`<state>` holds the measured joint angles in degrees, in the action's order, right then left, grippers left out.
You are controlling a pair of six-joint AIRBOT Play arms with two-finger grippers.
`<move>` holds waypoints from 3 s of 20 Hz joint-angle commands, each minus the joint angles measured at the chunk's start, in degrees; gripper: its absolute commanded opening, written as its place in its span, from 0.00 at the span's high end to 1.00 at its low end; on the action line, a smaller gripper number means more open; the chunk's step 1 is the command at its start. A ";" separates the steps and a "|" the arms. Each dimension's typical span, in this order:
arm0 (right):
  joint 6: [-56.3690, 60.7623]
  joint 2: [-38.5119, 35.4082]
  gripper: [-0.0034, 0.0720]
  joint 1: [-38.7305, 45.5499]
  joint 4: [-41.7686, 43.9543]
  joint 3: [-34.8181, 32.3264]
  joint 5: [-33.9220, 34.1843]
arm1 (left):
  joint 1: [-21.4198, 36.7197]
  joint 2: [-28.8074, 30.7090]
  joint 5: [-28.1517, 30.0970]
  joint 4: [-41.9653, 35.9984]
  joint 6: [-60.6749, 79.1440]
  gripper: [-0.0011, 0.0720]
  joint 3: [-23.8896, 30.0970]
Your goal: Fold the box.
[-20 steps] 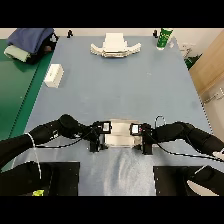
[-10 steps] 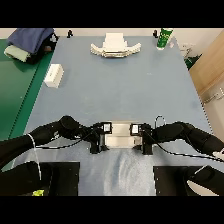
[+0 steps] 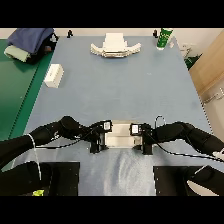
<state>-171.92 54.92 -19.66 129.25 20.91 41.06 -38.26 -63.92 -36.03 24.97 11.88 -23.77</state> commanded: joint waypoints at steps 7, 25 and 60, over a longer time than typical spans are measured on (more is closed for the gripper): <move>0.00 0.00 0.28 0.04 0.00 -0.02 -0.07 | -1.66 -0.02 0.24 0.31 3.30 0.08 0.02; 0.00 0.00 0.28 0.04 0.00 -0.02 -0.07 | -1.66 -0.02 1.53 0.74 1.07 0.26 0.02; 46.40 -15.32 0.00 0.04 -23.32 6.64 24.09 | -1.66 -0.02 1.53 0.74 1.09 0.26 0.02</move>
<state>-143.24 43.40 -19.57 112.18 24.88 54.19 -39.94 -63.90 -34.48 25.69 12.93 -23.77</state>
